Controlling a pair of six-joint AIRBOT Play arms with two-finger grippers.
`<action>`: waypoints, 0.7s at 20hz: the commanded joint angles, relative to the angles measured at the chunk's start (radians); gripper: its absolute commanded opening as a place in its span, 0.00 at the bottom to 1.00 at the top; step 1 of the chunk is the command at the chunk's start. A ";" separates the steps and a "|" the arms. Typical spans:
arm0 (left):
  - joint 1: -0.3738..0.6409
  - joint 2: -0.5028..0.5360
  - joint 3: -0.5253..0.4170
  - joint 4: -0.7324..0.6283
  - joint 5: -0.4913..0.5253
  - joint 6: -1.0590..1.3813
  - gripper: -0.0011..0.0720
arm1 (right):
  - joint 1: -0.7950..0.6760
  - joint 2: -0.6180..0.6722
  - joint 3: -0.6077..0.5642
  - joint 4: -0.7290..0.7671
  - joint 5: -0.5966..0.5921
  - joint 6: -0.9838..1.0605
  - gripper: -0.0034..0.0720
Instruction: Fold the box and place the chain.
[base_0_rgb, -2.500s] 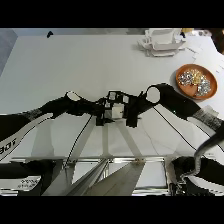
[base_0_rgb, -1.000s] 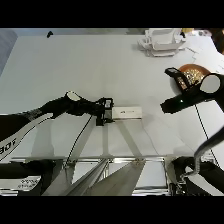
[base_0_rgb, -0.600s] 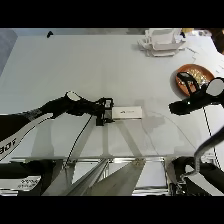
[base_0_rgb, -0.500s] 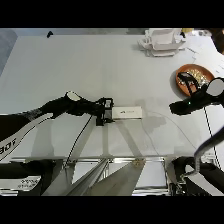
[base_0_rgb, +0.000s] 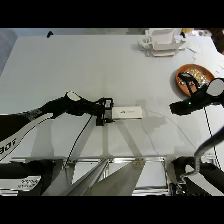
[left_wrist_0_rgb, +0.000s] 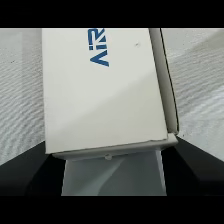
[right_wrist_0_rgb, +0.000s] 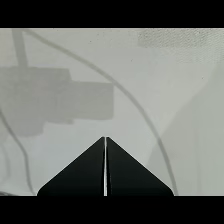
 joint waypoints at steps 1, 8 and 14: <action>-0.003 0.000 0.001 -0.017 0.011 0.000 0.03 | 0.000 0.001 0.000 0.000 0.000 0.000 0.08; 0.059 0.097 0.001 0.046 0.019 -0.274 0.03 | 0.000 0.001 0.000 0.000 0.000 0.000 0.08; 0.359 0.350 0.000 0.442 0.069 -0.796 0.02 | 0.000 0.001 0.000 0.000 0.000 0.000 0.08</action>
